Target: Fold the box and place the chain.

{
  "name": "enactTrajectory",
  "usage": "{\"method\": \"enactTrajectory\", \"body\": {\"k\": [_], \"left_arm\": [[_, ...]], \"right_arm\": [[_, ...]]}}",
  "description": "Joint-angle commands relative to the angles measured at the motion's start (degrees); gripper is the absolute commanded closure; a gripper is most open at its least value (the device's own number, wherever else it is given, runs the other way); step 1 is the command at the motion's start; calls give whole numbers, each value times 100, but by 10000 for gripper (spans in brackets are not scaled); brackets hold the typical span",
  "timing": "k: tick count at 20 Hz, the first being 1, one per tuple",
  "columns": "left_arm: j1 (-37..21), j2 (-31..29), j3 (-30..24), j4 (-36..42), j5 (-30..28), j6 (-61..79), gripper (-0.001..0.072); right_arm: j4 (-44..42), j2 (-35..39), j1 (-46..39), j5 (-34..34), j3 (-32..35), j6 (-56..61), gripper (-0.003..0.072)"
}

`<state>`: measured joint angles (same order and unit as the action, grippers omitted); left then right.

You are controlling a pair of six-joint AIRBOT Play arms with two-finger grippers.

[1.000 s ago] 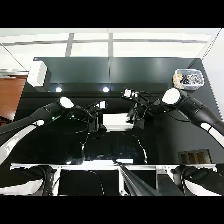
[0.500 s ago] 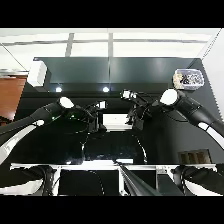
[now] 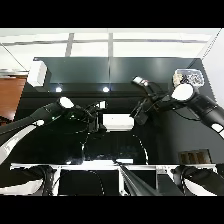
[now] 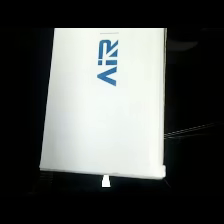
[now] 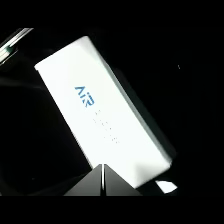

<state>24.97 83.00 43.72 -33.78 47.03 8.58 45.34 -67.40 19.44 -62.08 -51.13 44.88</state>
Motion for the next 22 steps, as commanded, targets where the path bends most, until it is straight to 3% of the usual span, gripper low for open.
{"method": "enactTrajectory", "body": {"k": [1,4,9,19,22], "left_arm": [[-4,4,4,0,-7,2,322],[-7,4,4,0,-9,4,323],[-7,4,4,0,-9,2,323],[-7,4,4,0,-11,2,305],[-11,4,4,0,-11,4,305]], "right_arm": [[-1119,103,-415,-487,446,898,681],[-2365,-13,-376,2,1069,688,678],[-2535,-426,-144,1010,1169,977,678],[-1606,-811,-122,1051,1141,1628,673],[-1556,-479,-286,494,726,1508,673]]}}
